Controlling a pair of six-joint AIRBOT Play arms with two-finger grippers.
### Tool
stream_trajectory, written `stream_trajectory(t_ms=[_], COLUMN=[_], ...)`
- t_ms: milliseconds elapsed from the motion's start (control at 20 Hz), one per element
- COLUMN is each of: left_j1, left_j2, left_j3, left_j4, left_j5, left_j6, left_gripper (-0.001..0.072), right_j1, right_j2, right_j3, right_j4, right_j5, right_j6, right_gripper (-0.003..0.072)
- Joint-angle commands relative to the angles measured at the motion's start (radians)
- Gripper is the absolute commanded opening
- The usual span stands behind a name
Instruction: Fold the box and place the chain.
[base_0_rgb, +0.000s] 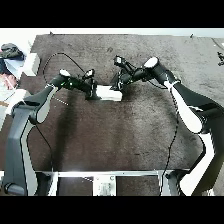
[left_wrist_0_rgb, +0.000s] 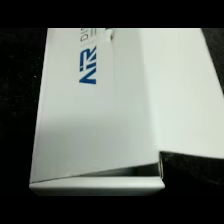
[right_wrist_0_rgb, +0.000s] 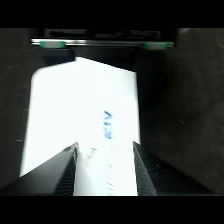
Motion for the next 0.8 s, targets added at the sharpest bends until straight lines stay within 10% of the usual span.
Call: stream_trajectory(t_ms=[0, 300, 750], left_j1=[0.001, 0.001, 0.001], left_j2=[0.000, 0.000, 0.000], left_j3=[0.000, 0.000, 0.000], left_j4=[0.000, 0.000, 0.000], left_j5=[0.001, 0.000, 0.001], left_j6=[0.000, 0.000, 0.000], left_gripper=[0.0405, 0.0405, 0.0405], right_j1=[0.003, -0.012, -0.014], right_j2=[0.011, 0.095, 0.089], right_j3=[0.001, -0.002, -0.204], right_j4=[0.006, -0.036, 0.171], right_j5=[0.008, 0.116, -0.064], right_j6=[0.013, 0.144, -0.169], right_gripper=[0.0410, 0.0410, 0.0413])
